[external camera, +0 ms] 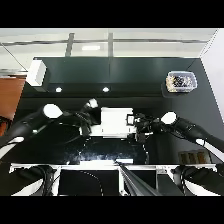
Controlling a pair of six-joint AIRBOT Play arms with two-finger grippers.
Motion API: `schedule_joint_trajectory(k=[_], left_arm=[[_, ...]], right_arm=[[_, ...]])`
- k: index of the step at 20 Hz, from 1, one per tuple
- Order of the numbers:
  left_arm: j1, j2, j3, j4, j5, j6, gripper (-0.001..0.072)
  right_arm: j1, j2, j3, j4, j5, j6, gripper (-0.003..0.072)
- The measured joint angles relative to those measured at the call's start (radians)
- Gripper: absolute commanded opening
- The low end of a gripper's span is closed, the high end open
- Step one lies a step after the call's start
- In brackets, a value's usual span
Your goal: Fold the box and place the chain.
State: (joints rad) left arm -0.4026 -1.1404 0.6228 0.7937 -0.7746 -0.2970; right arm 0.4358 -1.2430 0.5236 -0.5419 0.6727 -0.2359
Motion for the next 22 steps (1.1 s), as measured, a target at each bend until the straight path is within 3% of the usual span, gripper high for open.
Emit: schedule_joint_trajectory(k=[5,7,10,15,22], left_arm=[[0.335,0.092,-0.004,0.201,-0.107,-0.508,0.0028],[0.445,0.082,-0.029,0.2,-0.167,-0.646,0.0028],[0.523,0.02,-0.094,0.13,-0.229,-0.81,0.003],[0.539,-0.161,-0.187,-0.177,-0.305,-0.747,0.0027],[0.347,-0.265,-0.179,-0.367,-0.292,-0.609,0.0026]], right_arm=[[0.0,0.0,0.0,0.0,0.001,-0.002,0.0317],[0.0,0.0,0.0,0.0,0.002,-0.002,0.0318],[0.0,0.0,0.0,-0.001,0.003,-0.002,0.0317],[0.0,0.0,0.0,-0.002,0.003,-0.002,0.0317],[0.0,0.0,0.0,-0.002,0.004,-0.002,0.0317]])
